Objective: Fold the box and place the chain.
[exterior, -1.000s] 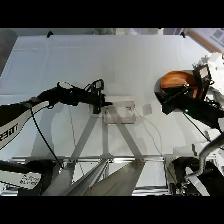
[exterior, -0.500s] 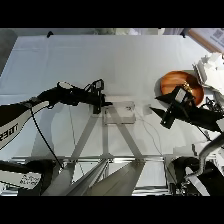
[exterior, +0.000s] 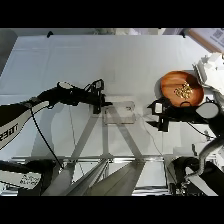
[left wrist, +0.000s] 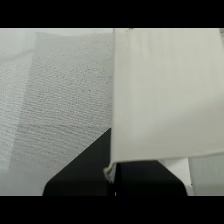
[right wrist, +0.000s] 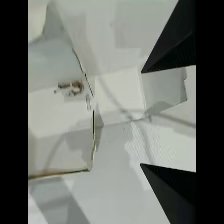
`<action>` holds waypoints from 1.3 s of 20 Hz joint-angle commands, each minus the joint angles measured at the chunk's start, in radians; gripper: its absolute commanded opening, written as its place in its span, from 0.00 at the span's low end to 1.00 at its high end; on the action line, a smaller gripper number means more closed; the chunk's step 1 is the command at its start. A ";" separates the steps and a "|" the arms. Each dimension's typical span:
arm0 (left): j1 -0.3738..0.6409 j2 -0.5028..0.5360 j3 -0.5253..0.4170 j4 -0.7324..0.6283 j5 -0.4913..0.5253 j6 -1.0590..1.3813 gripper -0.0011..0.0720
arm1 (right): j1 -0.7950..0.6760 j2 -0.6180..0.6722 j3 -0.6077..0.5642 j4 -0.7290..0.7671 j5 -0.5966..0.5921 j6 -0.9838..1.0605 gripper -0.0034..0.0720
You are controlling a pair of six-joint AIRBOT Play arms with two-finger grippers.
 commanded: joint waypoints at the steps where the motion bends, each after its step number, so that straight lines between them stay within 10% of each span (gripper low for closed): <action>1: -0.001 -0.001 -0.001 0.000 0.000 0.000 0.03 | 0.001 -0.142 -0.001 0.093 -0.063 -0.131 0.96; 7: -0.001 -0.001 -0.001 0.000 0.000 0.000 0.03 | 0.001 -0.237 -0.028 0.354 -0.101 -0.441 0.96; 26: -0.001 -0.001 -0.001 0.000 0.000 0.000 0.03 | 0.084 -0.238 -0.115 0.632 -0.319 -0.444 0.99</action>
